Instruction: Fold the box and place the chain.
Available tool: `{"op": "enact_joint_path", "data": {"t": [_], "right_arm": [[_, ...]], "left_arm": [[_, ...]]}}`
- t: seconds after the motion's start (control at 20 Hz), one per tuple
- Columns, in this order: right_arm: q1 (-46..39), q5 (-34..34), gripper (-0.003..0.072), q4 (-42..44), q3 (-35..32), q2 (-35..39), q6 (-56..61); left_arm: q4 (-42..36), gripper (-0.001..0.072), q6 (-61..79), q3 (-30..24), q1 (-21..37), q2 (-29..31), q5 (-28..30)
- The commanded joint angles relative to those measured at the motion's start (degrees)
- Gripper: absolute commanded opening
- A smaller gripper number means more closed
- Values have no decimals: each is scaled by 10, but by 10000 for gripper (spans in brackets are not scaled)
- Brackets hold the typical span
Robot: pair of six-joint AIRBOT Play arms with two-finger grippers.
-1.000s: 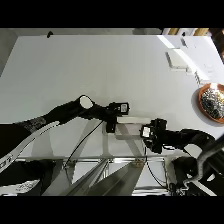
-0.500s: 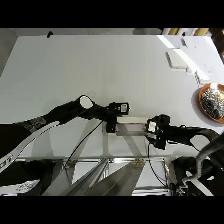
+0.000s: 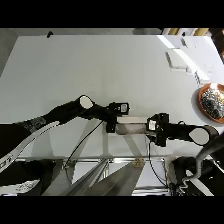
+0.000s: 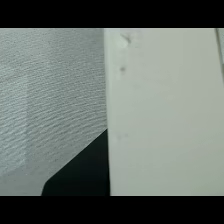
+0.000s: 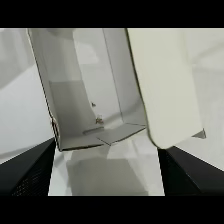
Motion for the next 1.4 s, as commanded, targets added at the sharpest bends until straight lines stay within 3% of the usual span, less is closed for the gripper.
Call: {"op": "enact_joint_path", "data": {"t": [0.0, 0.3, 0.6, 0.85, 1.15, 1.3, 1.35], "right_arm": [[-38, 11, 675, 59, 0, -34, -80], [-80, 19, 674, 171, 0, -83, -263], [-120, 37, 652, 185, 0, -133, -277], [-120, 52, 652, 264, 0, -187, -379], [-120, 53, 650, 266, 0, -227, -383], [-120, 51, 624, 263, 0, -227, -383], [-120, 51, 544, 263, 0, -229, -383]], "left_arm": [[0, 9, 0, 0, 0, 0, 0], [0, 9, 0, 0, 0, 0, 0], [0, 9, 0, 0, 0, 0, 0], [0, 9, 0, 0, 0, 0, 0], [0, 9, 0, 0, 0, 0, 0], [0, 9, 0, 0, 0, 0, 0], [0, 9, 0, 0, 0, 0, 0]]}}
